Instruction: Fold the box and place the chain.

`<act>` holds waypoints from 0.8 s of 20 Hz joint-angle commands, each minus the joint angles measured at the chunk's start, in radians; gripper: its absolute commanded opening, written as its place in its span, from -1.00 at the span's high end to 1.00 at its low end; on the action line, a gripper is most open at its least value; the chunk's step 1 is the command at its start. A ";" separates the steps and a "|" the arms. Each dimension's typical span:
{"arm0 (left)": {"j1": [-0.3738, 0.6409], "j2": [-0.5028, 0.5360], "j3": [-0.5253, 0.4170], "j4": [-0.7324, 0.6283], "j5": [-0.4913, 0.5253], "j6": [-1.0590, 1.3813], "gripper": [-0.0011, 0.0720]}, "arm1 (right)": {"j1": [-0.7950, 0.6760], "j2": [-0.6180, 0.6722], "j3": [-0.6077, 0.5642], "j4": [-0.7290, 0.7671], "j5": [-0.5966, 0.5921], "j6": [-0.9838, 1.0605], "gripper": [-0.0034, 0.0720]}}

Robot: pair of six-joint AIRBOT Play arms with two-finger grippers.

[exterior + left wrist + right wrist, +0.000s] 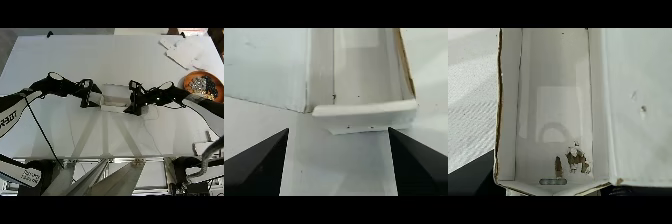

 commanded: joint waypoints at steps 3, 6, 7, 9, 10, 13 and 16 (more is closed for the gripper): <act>0.048 -0.005 0.001 -0.002 -0.054 -0.002 -0.97 | 0.001 0.000 0.000 0.000 0.000 0.000 -0.32; 0.092 -0.005 0.001 -0.047 -0.153 -0.075 -0.97 | 0.001 0.000 0.000 0.000 0.000 0.000 -0.32; 0.093 -0.005 0.001 -0.048 -0.160 -0.082 -0.97 | 0.001 0.000 0.000 0.000 0.000 0.000 -0.32; 0.084 -0.005 0.001 -0.051 -0.164 -0.080 -0.97 | 0.001 0.000 0.000 0.000 0.000 0.000 -0.32; 0.077 -0.005 0.002 -0.057 -0.181 -0.085 -0.97 | 0.001 0.000 0.000 0.000 0.000 0.000 -0.32; 0.063 -0.005 0.006 -0.063 -0.203 -0.131 -0.97 | 0.001 0.000 0.000 0.000 0.000 0.000 -0.32; 0.051 -0.005 0.006 -0.058 -0.200 -0.133 -0.96 | 0.001 0.000 0.000 0.000 0.000 0.000 -0.32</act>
